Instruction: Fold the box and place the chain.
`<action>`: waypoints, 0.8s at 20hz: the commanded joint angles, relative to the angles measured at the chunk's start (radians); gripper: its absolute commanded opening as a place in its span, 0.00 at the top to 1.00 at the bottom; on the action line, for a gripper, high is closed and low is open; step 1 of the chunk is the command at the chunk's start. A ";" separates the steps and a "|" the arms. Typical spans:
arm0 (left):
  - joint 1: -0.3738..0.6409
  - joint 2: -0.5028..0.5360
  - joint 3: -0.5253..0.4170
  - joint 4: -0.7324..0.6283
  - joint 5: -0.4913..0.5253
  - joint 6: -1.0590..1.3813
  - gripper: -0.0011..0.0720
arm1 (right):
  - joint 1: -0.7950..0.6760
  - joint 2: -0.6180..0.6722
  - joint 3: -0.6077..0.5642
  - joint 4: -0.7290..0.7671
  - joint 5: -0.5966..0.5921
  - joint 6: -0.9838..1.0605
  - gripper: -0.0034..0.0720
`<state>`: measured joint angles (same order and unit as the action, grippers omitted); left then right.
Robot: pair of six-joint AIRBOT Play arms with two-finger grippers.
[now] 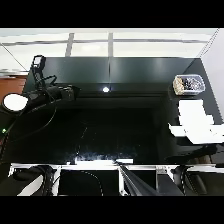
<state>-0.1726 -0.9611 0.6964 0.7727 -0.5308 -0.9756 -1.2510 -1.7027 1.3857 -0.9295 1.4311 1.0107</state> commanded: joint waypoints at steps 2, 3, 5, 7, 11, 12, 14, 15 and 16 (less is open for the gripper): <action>0.000 -0.028 0.001 -0.007 0.001 -0.001 0.01 | 0.047 -0.097 0.026 -0.032 0.147 -0.099 0.00; 0.000 -0.028 0.001 -0.007 0.006 -0.001 0.01 | 0.065 -0.099 0.026 -0.064 0.147 -0.102 0.00; 0.000 -0.028 0.001 -0.007 0.007 -0.001 0.01 | 0.082 -0.099 0.026 -0.047 0.150 -0.115 0.33; 0.000 -0.028 0.001 -0.007 0.006 -0.001 0.01 | 0.105 -0.099 0.026 -0.094 0.164 -0.114 0.33; 0.000 -0.028 0.001 -0.007 0.002 -0.001 0.01 | 0.153 -0.099 0.026 -0.118 0.138 -0.126 0.61; 0.000 -0.028 0.001 -0.007 -0.001 -0.001 0.01 | 0.160 -0.099 0.026 -0.116 0.140 -0.131 0.82; 0.000 -0.028 0.001 -0.007 -0.001 -0.001 0.01 | 0.170 -0.096 0.025 -0.112 0.163 -0.132 0.87; 0.000 -0.028 0.001 -0.007 -0.001 -0.001 0.01 | 0.174 -0.087 0.018 -0.100 0.171 -0.131 0.92; 0.000 -0.028 0.001 -0.007 -0.001 -0.001 0.01 | 0.177 -0.072 0.003 -0.068 0.175 -0.131 0.92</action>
<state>-0.1726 -0.9886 0.6964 0.7650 -0.5312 -0.9764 -1.0901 -1.7924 1.4036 -1.0328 1.5871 0.8852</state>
